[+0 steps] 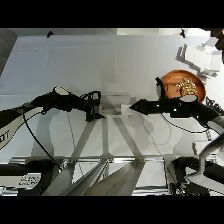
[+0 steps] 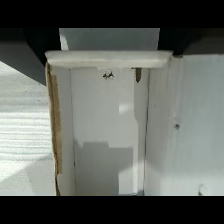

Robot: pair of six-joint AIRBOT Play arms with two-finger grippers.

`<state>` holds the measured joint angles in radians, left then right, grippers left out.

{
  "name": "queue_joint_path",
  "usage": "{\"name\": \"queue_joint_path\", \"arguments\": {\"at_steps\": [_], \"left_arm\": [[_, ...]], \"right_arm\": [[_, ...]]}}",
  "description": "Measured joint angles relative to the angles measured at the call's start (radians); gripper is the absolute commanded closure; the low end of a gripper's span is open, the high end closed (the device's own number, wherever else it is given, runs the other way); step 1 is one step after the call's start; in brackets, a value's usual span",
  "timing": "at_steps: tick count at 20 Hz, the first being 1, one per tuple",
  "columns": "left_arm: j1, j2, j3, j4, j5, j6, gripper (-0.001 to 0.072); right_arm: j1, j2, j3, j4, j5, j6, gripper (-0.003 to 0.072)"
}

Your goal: Fold the box and place the chain.

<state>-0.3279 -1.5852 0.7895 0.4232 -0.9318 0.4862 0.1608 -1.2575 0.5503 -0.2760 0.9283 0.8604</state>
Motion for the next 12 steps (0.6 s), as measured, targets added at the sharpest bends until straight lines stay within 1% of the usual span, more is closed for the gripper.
{"name": "queue_joint_path", "arguments": {"at_steps": [1, 7, 8, 9, 12], "left_arm": [[0.000, 0.000, 0.000, 0.000, 0.000, 0.000, 0.0370], [0.000, 0.000, 0.000, 0.000, 0.000, 0.000, 0.0370], [0.000, 0.000, 0.000, 0.000, 0.000, 0.000, 0.0370], [0.000, 0.000, 0.000, 0.000, 0.000, 0.000, 0.0370], [0.000, 0.000, 0.000, 0.000, 0.000, 0.000, 0.0370]], "right_arm": [[0.014, 0.001, 0.000, 0.000, -0.016, 0.003, 0.0252], [0.051, 0.012, 0.011, -0.021, -0.060, 0.005, 0.0254], [0.053, 0.018, 0.014, -0.029, -0.062, 0.006, 0.0258], [0.055, 0.025, 0.016, -0.040, -0.062, 0.006, 0.0281], [0.057, 0.048, 0.020, -0.080, -0.050, 0.006, 0.0286]]}}
